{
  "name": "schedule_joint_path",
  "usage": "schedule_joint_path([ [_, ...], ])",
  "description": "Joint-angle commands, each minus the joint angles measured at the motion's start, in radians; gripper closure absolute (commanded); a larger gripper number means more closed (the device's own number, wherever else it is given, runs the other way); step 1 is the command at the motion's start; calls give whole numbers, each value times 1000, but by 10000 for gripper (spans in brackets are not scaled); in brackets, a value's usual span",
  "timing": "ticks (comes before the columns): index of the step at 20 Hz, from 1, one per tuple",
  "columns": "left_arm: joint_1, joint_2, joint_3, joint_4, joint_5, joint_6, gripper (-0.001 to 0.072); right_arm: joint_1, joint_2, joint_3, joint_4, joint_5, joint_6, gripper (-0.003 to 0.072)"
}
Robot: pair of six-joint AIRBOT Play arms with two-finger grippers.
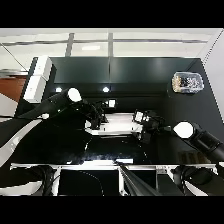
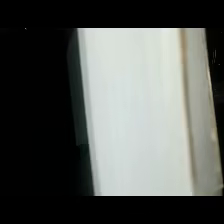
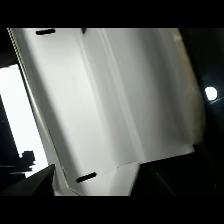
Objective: Fold the box and place the chain.
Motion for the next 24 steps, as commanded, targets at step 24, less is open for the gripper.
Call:
schedule_joint_path([
  [24, 0, 1, 4, 14, -39, 0, 680, -27, -237, 0, 238, 76, -428, -19],
])
